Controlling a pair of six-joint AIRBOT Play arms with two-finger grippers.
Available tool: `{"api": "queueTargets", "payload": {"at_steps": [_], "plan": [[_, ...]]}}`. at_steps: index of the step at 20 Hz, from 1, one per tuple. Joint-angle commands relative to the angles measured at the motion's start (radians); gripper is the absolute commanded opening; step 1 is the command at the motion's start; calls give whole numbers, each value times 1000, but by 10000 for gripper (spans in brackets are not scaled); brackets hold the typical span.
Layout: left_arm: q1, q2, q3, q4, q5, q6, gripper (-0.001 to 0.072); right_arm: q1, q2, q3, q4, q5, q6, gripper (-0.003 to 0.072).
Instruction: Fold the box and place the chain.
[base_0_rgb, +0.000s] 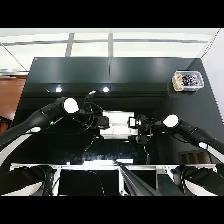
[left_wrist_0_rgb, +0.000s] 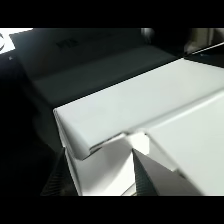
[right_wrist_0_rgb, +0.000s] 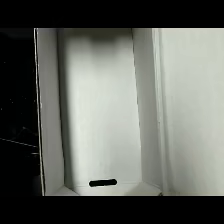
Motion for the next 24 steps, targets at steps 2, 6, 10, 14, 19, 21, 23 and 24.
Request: {"api": "queueTargets", "payload": {"at_steps": [2,6,10,14,19,21,23,24], "plan": [[-37,-40,42,82,3,-89,480,0,0,0,0,0,0,308],[-52,-44,64,239,-25,-242,480,0,0,0,0,0,0,309],[-135,-68,129,406,-82,-405,480,0,0,0,0,0,0,309],[-224,-147,217,520,-149,-539,480,0,0,0,0,0,0,309],[-257,-185,223,525,-170,-602,331,0,0,0,0,0,0,309],[-253,-185,223,518,-171,-606,331,0,0,0,0,0,0,309],[-253,-185,223,518,-171,-642,261,0,0,0,0,0,0,309],[-253,-185,223,502,-171,-647,129,0,0,0,0,0,0,309]]}}
